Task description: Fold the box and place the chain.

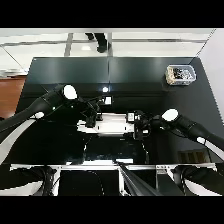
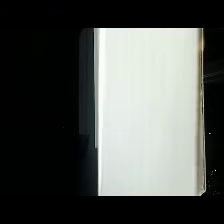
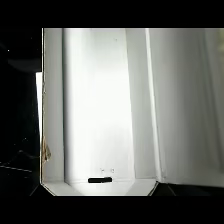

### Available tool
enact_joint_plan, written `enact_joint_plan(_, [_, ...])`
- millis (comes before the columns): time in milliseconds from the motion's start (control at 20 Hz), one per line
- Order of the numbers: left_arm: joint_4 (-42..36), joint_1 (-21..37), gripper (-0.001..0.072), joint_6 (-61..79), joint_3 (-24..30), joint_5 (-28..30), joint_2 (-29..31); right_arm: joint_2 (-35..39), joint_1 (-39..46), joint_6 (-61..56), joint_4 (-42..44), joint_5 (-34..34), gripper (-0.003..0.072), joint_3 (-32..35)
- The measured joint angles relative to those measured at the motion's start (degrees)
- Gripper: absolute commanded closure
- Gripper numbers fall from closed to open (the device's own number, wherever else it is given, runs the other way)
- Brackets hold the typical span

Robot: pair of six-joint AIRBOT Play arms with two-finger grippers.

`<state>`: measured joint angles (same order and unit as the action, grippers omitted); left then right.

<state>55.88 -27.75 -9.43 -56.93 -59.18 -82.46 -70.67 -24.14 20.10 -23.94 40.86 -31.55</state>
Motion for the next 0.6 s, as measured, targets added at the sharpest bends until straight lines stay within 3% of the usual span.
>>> enact_joint_plan(600, [0.0, 0.0, 0.0684, -0.1, 0.0, 0.2, 0.0, -4.4, 0.0, 1.3, -0.5, 1.2, -0.0034, -3.1])
